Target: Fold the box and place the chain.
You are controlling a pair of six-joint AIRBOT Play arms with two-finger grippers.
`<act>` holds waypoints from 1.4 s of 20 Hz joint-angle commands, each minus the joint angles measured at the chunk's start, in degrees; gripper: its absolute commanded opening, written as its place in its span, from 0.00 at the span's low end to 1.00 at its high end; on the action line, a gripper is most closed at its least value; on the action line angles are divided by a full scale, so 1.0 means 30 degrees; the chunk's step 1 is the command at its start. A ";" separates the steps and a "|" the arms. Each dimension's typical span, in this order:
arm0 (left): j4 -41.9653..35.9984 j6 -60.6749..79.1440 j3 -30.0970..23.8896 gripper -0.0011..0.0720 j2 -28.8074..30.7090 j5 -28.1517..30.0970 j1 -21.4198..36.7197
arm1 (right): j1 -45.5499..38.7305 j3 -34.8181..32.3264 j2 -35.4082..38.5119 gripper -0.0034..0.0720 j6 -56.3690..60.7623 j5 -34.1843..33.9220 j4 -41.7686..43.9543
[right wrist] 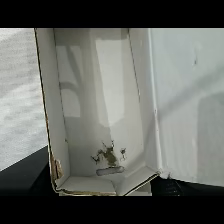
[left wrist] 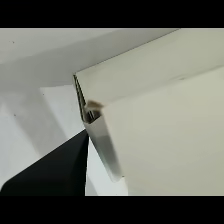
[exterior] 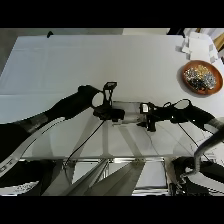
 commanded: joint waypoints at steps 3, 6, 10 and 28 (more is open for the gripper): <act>0.0692 -0.4503 0.2696 0.49 -0.2222 -0.2798 -0.0729 | 0.0007 0.0015 0.0007 0.56 0.0007 0.0007 0.0007; 0.1071 -0.5938 0.2710 0.49 -0.2565 -0.2404 -0.0969 | 0.0007 0.0015 0.0007 0.56 0.0007 0.0007 0.0007; 0.2055 -0.7541 0.2710 0.49 -0.2608 -0.2419 -0.0976 | 0.0007 0.0015 0.0007 0.56 0.0007 0.0000 0.0007; 0.3206 -0.9071 0.2710 0.27 -0.3344 -0.1996 -0.1756 | 0.0007 0.0015 0.0007 0.56 0.0007 0.0000 0.0007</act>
